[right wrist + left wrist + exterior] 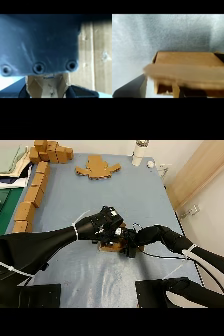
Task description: Fold the box.
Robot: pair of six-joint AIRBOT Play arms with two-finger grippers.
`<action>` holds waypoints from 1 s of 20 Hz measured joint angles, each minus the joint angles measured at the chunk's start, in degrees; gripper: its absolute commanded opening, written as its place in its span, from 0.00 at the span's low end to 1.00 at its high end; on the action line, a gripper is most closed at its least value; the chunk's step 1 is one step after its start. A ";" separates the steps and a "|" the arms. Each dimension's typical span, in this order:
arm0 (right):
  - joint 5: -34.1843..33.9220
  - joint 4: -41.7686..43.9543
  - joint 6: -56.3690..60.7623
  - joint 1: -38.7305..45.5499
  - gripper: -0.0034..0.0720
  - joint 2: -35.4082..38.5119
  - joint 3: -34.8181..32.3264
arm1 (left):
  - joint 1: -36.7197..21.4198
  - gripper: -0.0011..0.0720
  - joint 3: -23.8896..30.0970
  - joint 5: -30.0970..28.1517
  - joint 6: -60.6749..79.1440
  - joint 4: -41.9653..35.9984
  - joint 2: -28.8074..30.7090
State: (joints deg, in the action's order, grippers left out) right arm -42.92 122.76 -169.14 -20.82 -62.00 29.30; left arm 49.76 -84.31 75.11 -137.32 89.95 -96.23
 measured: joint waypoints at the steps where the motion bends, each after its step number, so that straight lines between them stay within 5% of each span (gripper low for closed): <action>1: 0.00 0.02 0.00 0.00 0.70 0.00 0.00 | -0.57 0.62 -0.90 1.27 0.17 -0.70 0.00; 8: -0.02 0.00 0.00 0.00 0.70 0.02 0.00 | -7.39 0.62 -3.67 8.20 4.42 -11.74 0.00; 20: -0.02 0.00 0.00 0.00 0.70 0.00 0.00 | -22.71 0.61 -4.02 9.42 21.20 -31.01 0.00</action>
State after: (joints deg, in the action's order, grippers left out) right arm -42.94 122.76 -169.14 -20.82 -62.00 29.30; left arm 27.05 -88.33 84.53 -116.11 58.94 -96.23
